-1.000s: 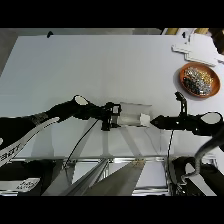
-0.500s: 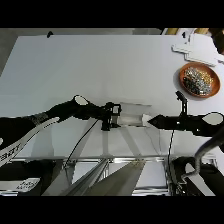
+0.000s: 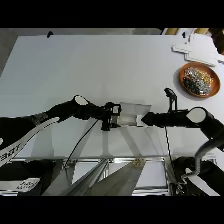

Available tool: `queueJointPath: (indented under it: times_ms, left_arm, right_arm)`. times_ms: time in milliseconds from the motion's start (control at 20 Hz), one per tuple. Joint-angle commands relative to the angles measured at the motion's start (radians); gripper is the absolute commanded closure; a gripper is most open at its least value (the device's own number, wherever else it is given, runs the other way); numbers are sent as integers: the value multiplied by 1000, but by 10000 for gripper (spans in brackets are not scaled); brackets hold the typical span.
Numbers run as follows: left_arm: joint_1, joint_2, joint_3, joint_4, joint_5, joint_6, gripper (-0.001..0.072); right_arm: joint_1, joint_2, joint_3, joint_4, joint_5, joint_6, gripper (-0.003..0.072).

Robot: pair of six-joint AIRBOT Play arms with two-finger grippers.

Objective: Fold the box and place the chain.

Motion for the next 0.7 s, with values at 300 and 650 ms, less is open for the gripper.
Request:
queueJointPath:
  times_ms: [300,650]
  left_arm:
    - [0,0,0,0,-1,0,560]
    - [0,0,0,0,-1,0,560]
  right_arm:
    - [267,-191,183,-440,44,640,234]
    - [358,-264,251,-566,69,846,284]
